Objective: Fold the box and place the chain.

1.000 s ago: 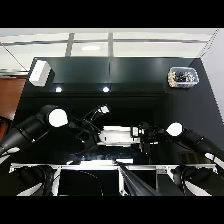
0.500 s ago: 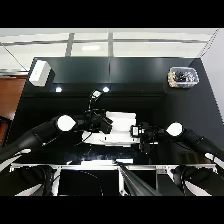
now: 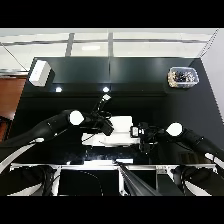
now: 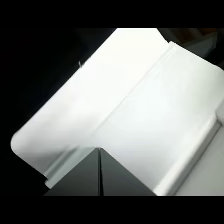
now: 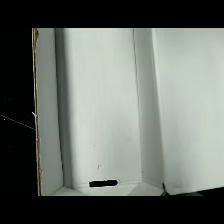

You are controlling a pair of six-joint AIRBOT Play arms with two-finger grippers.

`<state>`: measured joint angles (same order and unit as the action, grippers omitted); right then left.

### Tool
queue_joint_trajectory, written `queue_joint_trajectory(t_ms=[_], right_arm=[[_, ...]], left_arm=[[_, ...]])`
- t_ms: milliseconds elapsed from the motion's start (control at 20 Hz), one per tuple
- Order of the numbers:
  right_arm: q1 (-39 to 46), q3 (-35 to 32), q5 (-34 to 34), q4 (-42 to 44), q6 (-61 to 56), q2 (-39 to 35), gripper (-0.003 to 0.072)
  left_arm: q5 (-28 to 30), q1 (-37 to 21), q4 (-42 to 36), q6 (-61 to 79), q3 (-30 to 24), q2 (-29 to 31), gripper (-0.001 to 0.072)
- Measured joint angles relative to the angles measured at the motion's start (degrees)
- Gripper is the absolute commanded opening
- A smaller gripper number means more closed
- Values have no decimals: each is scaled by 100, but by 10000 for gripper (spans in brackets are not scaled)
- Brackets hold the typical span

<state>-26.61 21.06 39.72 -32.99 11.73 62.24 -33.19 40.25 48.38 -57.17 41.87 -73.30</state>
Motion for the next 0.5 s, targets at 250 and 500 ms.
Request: queue_joint_trajectory(t_ms=[250,500], right_arm=[[0,0,-11,0,-4,0,424],[0,0,-11,2,-9,0,424]], left_arm=[[-831,-424,898,-13,133,1021,29],[-1875,-667,1294,874,-214,1950,712]])
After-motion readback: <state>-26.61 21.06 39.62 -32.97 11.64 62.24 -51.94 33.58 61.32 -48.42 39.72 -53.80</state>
